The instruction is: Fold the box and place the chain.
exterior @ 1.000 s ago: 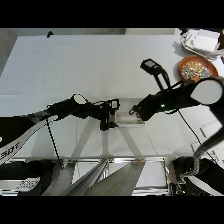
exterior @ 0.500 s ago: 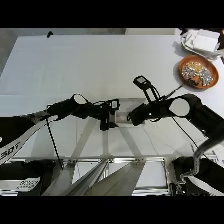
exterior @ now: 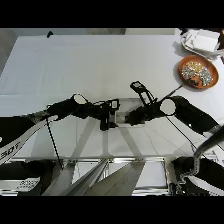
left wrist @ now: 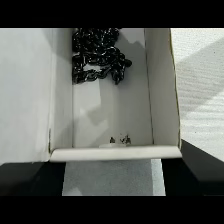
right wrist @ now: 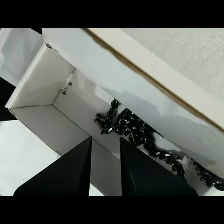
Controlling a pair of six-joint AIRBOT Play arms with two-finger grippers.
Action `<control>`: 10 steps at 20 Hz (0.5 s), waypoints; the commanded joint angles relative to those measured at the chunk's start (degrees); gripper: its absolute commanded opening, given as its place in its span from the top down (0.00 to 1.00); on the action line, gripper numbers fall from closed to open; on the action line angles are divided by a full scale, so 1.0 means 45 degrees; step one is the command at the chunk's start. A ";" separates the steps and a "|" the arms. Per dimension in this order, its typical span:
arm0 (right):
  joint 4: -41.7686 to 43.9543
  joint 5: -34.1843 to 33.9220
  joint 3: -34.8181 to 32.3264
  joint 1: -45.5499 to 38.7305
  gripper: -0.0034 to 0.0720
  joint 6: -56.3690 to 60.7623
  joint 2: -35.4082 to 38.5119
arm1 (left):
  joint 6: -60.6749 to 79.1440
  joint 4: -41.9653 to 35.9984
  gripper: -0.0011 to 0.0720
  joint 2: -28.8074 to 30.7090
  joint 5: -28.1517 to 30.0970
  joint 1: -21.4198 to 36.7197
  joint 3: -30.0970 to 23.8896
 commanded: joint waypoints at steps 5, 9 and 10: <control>-0.0112 0.0933 0.0029 -0.1030 0.69 0.0000 0.2565 | 0.0000 0.0000 0.70 0.0010 0.0005 -0.0010 -0.0005; -0.0913 0.1127 0.0029 -0.4585 0.69 0.0005 0.4891 | 0.0005 0.0000 0.70 0.0005 0.0005 -0.0010 -0.0005; -0.1418 0.1137 0.0024 -0.5610 0.69 0.0005 0.4959 | 0.0000 0.0000 0.70 0.0010 0.0005 -0.0010 -0.0005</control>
